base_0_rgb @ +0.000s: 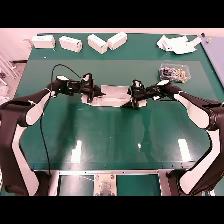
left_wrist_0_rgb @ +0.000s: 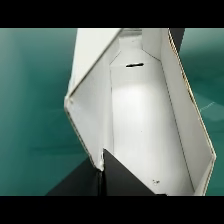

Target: Fold the box and place the chain.

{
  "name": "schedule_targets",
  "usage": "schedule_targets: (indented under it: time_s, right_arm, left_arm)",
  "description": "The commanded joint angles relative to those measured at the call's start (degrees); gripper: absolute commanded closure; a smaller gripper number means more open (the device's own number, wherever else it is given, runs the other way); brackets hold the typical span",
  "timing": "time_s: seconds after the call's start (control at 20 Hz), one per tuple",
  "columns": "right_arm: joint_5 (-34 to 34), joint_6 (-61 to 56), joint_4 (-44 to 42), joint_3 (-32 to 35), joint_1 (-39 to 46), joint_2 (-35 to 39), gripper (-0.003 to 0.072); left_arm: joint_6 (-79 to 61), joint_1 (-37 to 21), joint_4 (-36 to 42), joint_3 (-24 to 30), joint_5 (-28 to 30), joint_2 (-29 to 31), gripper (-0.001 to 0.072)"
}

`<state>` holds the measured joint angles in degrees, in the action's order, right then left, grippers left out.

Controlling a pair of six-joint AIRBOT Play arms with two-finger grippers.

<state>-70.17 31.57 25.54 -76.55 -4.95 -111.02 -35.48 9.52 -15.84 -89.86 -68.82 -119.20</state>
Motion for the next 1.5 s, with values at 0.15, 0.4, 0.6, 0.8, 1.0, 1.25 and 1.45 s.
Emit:
schedule_targets:
  time_s: [0.15, 0.4, 0.6, 0.8, 1.0, 1.25, 1.45]
  right_arm:
    - [0.0, 0.0, -0.04, -0.04, -0.07, -0.04, 0.0101]
    - [0.02, 0.0, -0.04, -0.04, -0.07, -0.04, 0.0102]
    - [0.0, 0.0, -0.04, -0.04, -0.07, -0.04, 0.0102]
    - [0.02, 0.0, -0.04, -0.04, -0.07, -0.04, 0.0101]
    - [0.02, 0.0, -0.02, -0.04, -0.07, -0.04, 0.0102]
    - [0.02, 0.0, -0.04, -0.04, -0.07, -0.04, 0.0102]
    - [0.0, -0.02, -0.02, -0.04, -0.07, -0.04, 0.0102]
  left_arm:
    - [0.02, -0.04, 0.0, 0.0, -0.04, -0.04, 0.0691]
    - [0.02, -0.04, 0.0, 0.0, -0.17, -0.04, 0.0691]
    - [0.02, -0.04, 0.04, 0.0, -0.22, -0.04, 0.0691]
    - [0.04, -0.04, 0.26, 0.0, -0.22, -0.04, 0.0691]
    - [-0.59, -0.04, 3.96, -0.02, -0.7, 0.11, 0.0169]
    - [-0.59, -0.04, 7.41, -0.02, -0.74, 1.4, 0.016]
    - [-0.57, -0.61, 7.21, -1.11, -1.97, 1.77, 0.0159]
